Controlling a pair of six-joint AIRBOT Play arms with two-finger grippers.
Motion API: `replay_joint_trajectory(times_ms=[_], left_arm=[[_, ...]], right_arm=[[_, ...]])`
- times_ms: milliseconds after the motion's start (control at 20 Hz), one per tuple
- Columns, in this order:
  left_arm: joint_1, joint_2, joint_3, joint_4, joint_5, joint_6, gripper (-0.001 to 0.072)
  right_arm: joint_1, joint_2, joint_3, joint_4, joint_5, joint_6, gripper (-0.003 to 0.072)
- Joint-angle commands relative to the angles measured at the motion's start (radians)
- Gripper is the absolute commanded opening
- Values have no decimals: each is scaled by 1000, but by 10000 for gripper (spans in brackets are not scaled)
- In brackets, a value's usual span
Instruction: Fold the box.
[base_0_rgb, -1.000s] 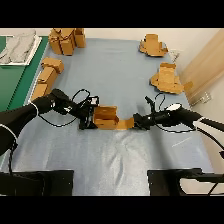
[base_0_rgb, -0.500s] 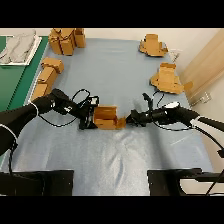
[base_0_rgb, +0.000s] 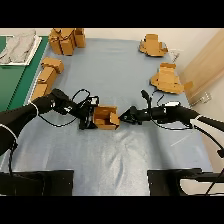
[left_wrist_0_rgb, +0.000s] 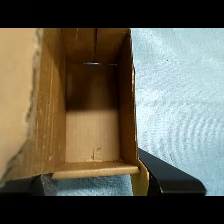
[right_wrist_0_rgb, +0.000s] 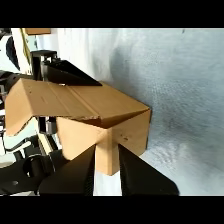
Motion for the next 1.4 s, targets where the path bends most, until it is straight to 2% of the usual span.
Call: replay_joint_trajectory(times_ms=[0, 100, 150, 250, 400, 600, 700, 850, 950, 1350], left_arm=[[0, 0, 1, 0, 0, 0, 288], [0, 0, 1, 0, 0, 0, 287], [0, 0, 1, 0, 0, 0, 288], [0, 0, 1, 0, 0, 0, 288], [0, 0, 1, 0, 0, 0, 287], [0, 0, 1, 0, 0, 0, 288], [0, 0, 1, 0, 0, 0, 288], [0, 0, 1, 0, 0, 0, 287], [0, 0, 1, 0, 0, 0, 287], [0, 0, 0, 0, 0, -2, 287]], right_arm=[[37, -8, 1, 23, -3, -3, 244], [60, -7, 2, 26, -30, 11, 255], [68, -7, 3, 25, -47, 33, 313], [78, -7, 5, 23, -59, 55, 349], [97, -6, 38, -21, -91, 100, 350], [161, -6, 147, -287, -139, 323, 349], [187, -5, 196, -382, -140, 423, 375], [230, -5, 259, -492, -135, 555, 375], [261, -5, 295, -620, -122, 687, 375], [365, -5, 384, -896, -87, 932, 375]])
